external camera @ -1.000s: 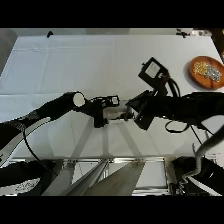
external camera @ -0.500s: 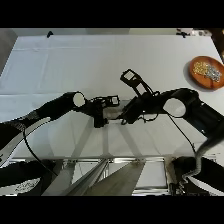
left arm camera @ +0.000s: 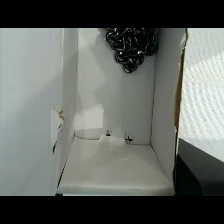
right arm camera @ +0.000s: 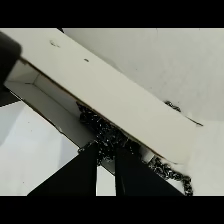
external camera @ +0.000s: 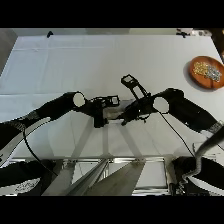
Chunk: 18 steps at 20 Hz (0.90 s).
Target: Fold the box and place the chain.
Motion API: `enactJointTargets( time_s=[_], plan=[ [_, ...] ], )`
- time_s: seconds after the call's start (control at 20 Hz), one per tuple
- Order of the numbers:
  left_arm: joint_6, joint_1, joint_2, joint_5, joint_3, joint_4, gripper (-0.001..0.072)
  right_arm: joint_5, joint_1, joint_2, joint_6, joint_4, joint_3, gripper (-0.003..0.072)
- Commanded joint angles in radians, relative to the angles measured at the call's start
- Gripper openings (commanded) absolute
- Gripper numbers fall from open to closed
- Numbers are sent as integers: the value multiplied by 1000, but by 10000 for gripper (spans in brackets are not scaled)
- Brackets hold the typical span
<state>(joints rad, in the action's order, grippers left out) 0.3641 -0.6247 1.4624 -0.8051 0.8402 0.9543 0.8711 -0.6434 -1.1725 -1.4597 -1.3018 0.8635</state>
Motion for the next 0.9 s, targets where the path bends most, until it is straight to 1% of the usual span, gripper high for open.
enactJointTargets(
  time_s=[0.0,0.05,0.25,0.3,0.45,0.55,0.6,0.65,0.75,0.85],
  plan=[
    [0,0,-1,0,0,0,348,2,11,-14,-18,-5,-2,195],
    [0,0,-1,0,0,0,348,7,22,-13,-18,-5,-2,234],
    [0,0,-1,0,0,0,348,93,82,32,8,-5,-1,230],
    [0,0,-1,0,0,0,348,132,99,55,44,-6,0,226],
    [0,0,-1,0,0,0,348,306,149,145,215,-41,0,220],
    [0,0,-1,0,0,0,348,386,182,161,269,-85,-3,221],
    [0,0,-1,0,0,0,348,387,201,160,287,-90,-11,221],
    [0,0,-1,0,0,0,348,361,221,159,320,-86,-27,222],
    [0,0,-1,0,0,0,348,277,234,157,408,-83,-72,226],
    [0,0,-1,0,0,0,348,201,234,139,566,-69,-121,228]
  ],
)
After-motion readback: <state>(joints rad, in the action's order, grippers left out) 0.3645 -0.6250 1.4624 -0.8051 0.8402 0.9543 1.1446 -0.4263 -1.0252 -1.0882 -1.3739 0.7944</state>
